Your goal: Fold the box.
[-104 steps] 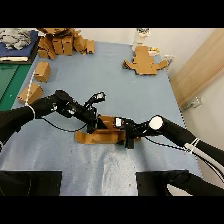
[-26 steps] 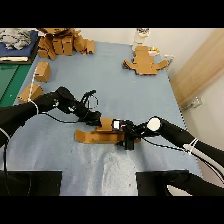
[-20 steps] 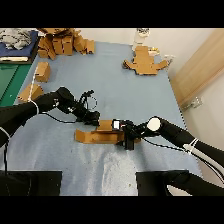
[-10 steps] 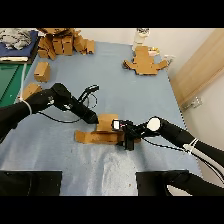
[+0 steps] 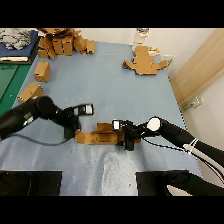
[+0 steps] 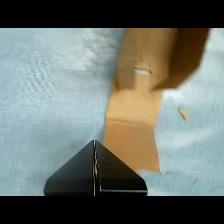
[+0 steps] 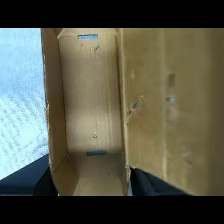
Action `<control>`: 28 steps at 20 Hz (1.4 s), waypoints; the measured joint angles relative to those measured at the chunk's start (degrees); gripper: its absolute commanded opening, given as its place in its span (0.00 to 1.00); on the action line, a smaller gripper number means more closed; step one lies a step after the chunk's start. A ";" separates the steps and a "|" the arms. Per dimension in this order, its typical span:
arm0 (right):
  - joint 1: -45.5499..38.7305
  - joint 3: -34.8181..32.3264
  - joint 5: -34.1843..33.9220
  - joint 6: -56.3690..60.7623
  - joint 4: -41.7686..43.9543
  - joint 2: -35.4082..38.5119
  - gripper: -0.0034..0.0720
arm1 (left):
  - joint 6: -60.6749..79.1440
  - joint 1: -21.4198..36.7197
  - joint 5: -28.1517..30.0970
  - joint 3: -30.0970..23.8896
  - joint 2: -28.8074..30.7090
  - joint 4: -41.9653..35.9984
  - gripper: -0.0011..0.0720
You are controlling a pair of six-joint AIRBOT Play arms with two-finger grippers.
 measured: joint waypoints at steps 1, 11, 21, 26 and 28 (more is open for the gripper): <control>0.00 0.00 0.00 0.00 0.00 0.00 0.81 | 2.67 -0.79 1.46 -2.29 1.88 0.37 0.41; 0.00 0.00 0.00 -0.02 0.02 0.00 0.81 | 10.78 -8.57 11.26 -9.40 5.46 -7.37 0.81; 0.00 0.00 0.00 0.00 0.02 0.00 0.81 | 13.11 -9.62 10.95 -9.68 4.96 -13.46 0.64; 0.00 0.00 0.00 0.00 0.02 0.00 0.81 | 16.96 -9.62 10.71 -9.68 2.62 -17.75 0.64; 0.00 0.00 -0.02 0.00 0.02 0.00 0.81 | 17.62 -9.62 10.80 -9.68 1.97 -18.67 0.50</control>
